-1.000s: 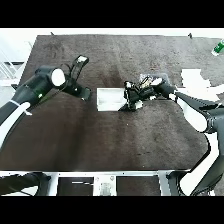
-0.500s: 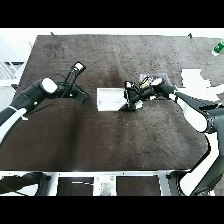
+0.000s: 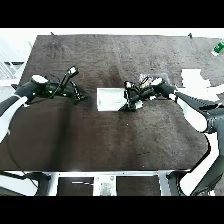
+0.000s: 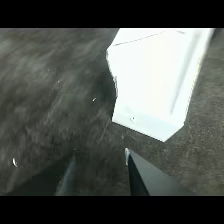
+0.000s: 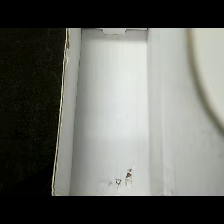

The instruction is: Fold the box and place the chain.

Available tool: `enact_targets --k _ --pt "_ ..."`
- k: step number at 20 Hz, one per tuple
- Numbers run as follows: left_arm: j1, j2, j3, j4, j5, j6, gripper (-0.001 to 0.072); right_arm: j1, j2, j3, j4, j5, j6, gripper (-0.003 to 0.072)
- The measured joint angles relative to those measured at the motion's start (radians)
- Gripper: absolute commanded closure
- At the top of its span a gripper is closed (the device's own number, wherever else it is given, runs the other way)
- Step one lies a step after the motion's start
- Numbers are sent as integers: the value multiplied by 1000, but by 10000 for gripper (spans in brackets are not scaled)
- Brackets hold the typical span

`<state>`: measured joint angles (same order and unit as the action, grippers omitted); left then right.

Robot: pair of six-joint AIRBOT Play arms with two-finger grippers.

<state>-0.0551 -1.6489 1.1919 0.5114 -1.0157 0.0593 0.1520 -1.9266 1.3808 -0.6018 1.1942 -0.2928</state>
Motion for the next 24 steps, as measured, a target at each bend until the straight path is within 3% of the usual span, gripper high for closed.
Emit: enact_targets --k 1,3,4,5,6,12,24 --pt "4 -36 33 -8 -30 22 298 0 0 0 0 0 0 192" --pt "6 -93 84 -18 -74 55 168 0 0 0 0 0 0 192" --pt "7 -117 104 -23 -89 66 168 0 0 0 0 0 0 192" --pt "7 -138 125 -20 -102 76 106 0 0 0 0 0 0 192" --pt "7 -150 141 -22 -116 89 -11 0 0 0 0 0 0 192" --pt "-18 -184 177 51 -158 225 -11 0 0 0 0 0 0 192" --pt "-70 -220 181 45 -167 375 -11 0 0 0 0 0 0 192"
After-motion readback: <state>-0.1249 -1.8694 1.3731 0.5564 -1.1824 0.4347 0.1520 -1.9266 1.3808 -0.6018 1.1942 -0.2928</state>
